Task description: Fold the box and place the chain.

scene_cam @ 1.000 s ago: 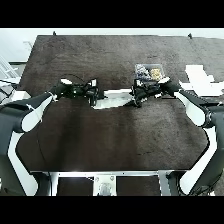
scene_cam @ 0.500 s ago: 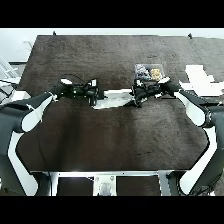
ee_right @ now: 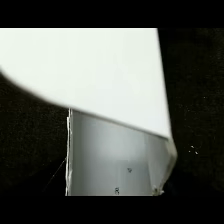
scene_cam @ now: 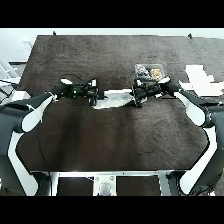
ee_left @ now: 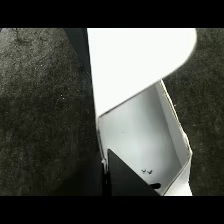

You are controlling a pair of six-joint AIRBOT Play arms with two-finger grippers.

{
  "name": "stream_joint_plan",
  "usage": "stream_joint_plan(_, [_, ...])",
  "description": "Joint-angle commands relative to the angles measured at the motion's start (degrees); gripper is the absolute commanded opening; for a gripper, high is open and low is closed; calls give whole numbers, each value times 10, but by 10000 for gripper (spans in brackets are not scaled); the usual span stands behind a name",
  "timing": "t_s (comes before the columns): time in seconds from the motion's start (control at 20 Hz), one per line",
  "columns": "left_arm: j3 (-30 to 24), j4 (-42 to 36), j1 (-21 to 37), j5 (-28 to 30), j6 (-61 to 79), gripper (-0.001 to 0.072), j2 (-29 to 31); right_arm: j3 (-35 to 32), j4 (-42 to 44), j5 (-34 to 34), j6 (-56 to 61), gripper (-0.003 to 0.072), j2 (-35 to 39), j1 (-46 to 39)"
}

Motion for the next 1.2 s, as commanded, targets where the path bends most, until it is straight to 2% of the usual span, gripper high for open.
stream_joint_plan(0.0, [0, 0, 1, 0, 1, 199, 1, 0, 1, 0, 0, 507, 0, 0])
stream_joint_plan(0.05, [0, -1, 1, -1, 0, 396, 1, 0, 1, 0, 0, 507, 0, 0])
stream_joint_plan(0.4, [3, -1, 3, -3, -3, 395, 8, 0, 1, 0, 0, 506, 0, 0])
stream_joint_plan(0.75, [10, -2, 49, -94, -50, 394, 45, 0, 1, 0, 0, 507, 0, 0])
stream_joint_plan(0.8, [10, -2, 53, -113, -50, 290, 50, 0, 1, 0, 0, 507, 0, 0])
stream_joint_plan(0.85, [10, 2, 54, -130, -49, 54, 53, 0, 1, 0, 0, 507, 0, 0])
stream_joint_plan(0.9, [11, 2, 54, -153, -48, 23, 58, 0, 1, 0, 0, 507, 0, 0])
stream_joint_plan(1.0, [11, 2, 54, -179, -48, 21, 69, 0, 1, 0, 0, 507, 0, 0])
stream_joint_plan(1.15, [7, 11, 54, -185, -62, 18, 103, 0, 1, 0, 0, 507, 0, 0])
